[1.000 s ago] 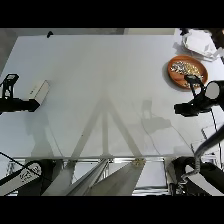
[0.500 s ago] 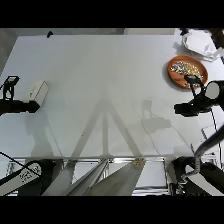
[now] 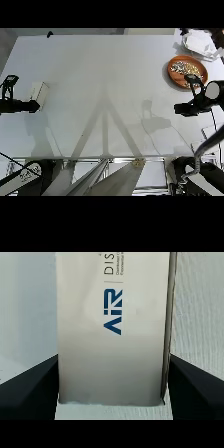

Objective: Fold the box and place the chain.

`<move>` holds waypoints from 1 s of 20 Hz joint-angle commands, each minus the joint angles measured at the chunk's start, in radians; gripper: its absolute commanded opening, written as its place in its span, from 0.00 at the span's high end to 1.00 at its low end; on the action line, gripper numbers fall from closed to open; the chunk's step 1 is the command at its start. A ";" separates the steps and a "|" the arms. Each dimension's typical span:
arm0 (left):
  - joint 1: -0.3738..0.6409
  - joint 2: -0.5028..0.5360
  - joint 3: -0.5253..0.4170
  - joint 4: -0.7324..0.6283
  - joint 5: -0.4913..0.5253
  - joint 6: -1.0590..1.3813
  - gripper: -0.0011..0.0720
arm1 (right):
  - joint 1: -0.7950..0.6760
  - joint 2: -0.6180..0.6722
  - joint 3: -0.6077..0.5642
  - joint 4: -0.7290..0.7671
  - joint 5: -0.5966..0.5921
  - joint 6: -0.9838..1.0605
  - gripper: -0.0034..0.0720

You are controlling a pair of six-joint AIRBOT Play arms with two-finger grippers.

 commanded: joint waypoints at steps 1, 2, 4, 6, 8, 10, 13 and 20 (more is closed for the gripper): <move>-0.002 0.059 0.000 0.000 0.023 0.026 0.02 | -0.001 0.000 0.000 0.000 -0.018 0.000 0.94; -0.002 0.093 0.000 0.003 0.026 0.063 0.03 | -0.001 0.000 0.000 0.000 -0.023 0.000 0.94; -0.002 0.172 0.000 0.021 0.027 0.121 0.03 | -0.001 0.000 0.000 0.000 -0.031 0.000 0.94; -0.003 0.254 0.000 0.010 0.042 0.124 0.03 | -0.001 0.000 0.000 0.000 -0.039 0.000 0.94; -0.035 0.328 0.000 -0.020 0.045 0.124 0.03 | -0.001 0.000 0.000 0.006 -0.046 0.001 0.94; -0.105 0.388 0.000 -0.031 0.040 0.123 0.04 | -0.001 0.000 0.000 0.026 -0.045 0.001 0.94; -0.249 0.452 0.000 -0.031 -0.029 0.119 0.04 | -0.001 0.000 0.000 0.026 -0.044 0.001 0.94; -0.453 0.428 0.000 -0.032 -0.330 -0.015 0.58 | -0.001 0.000 0.000 0.026 -0.042 0.001 0.94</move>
